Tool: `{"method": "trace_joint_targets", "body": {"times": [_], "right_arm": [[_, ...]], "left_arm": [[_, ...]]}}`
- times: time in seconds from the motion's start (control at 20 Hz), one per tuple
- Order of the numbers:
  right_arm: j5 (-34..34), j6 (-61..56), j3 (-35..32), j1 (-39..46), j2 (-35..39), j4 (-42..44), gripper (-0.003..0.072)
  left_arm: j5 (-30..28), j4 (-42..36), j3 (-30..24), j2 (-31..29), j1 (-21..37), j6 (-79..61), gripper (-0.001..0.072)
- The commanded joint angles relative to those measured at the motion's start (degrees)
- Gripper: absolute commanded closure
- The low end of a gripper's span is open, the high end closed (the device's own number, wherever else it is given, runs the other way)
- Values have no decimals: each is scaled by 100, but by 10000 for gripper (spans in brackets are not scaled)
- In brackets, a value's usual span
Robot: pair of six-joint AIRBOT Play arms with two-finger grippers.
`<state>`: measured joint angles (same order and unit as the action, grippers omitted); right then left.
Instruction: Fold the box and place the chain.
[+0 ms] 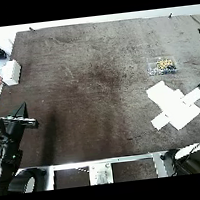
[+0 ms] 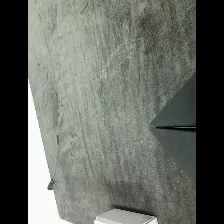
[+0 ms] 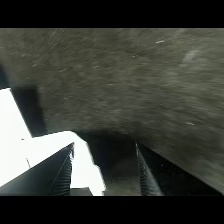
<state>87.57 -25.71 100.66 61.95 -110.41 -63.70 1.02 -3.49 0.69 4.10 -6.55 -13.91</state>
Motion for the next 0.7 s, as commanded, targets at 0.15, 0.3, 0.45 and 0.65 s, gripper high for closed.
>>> {"method": "trace_joint_targets", "body": {"times": [0.15, 0.3, 0.45, 0.65], "right_arm": [[693, -155, 92, -9, -389, -127, 212], [820, -155, 59, -22, -389, -426, 213], [931, -157, -179, -31, -389, -391, 213], [1073, -155, -396, -90, -389, -254, 322]], "left_arm": [[-2, 0, 2, 2, -2, -4, 696], [-2, 0, 2, 2, -2, -2, 696], [-4, 0, 2, 2, -2, -2, 696], [0, 0, 2, 2, -2, -2, 696]]}}
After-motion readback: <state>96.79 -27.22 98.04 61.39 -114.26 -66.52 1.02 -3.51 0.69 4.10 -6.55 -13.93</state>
